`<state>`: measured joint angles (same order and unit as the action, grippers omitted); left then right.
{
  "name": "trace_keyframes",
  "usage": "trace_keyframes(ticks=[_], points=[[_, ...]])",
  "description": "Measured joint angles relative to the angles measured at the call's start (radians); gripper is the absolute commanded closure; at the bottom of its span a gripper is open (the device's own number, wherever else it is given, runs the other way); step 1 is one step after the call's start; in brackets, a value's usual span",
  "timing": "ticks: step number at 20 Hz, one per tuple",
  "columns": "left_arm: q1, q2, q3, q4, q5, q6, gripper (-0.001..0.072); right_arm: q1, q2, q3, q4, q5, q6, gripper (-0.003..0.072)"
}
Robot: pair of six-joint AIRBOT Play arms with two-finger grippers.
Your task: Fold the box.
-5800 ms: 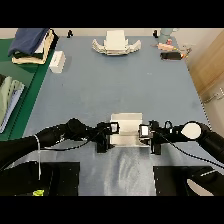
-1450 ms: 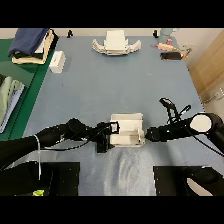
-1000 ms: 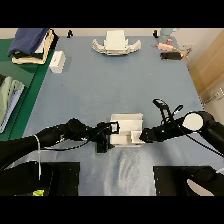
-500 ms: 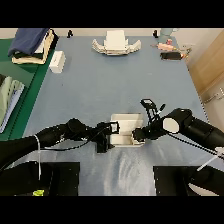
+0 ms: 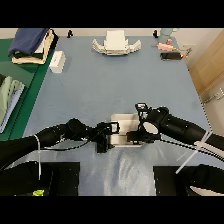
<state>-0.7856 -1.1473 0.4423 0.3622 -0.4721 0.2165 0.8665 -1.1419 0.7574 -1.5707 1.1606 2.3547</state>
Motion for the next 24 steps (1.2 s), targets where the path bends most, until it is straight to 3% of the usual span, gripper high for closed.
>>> trace_keyframes(ticks=[6,8,9,11,14,15,16,17,24], points=[[0.000,0.000,0.000,0.000,0.000,0.000,0.0245,0.011,-0.066,0.043,-0.055,0.055,0.108,0.0414],[0.000,0.000,0.000,-0.001,0.000,0.000,0.0245,0.013,-0.076,0.047,-0.072,0.068,0.129,0.0563],[0.000,0.000,0.000,-0.001,0.000,0.000,0.0245,0.014,-0.078,0.048,-0.081,0.072,0.135,0.0681],[0.000,0.000,0.000,0.000,0.003,0.000,0.0245,0.015,-0.082,0.051,-0.095,0.075,0.144,0.0682],[0.000,0.000,0.000,0.000,0.002,0.000,0.0245,0.015,-0.085,0.052,-0.111,0.081,0.149,0.0681],[0.000,0.000,0.000,-0.001,0.002,0.000,0.0245,0.015,-0.086,0.052,-0.116,0.081,0.149,0.0644],[0.000,0.000,0.000,-0.001,0.002,0.000,0.0245,0.015,-0.086,0.052,-0.122,0.086,0.147,0.0435],[0.000,0.000,0.000,-0.006,-0.001,-0.003,0.0245,0.014,-0.087,0.050,-0.135,0.101,0.140,0.0317],[0.000,0.000,0.000,0.001,-0.001,0.000,0.0245,0.013,-0.085,0.080,-0.080,0.105,0.018,0.0307]])
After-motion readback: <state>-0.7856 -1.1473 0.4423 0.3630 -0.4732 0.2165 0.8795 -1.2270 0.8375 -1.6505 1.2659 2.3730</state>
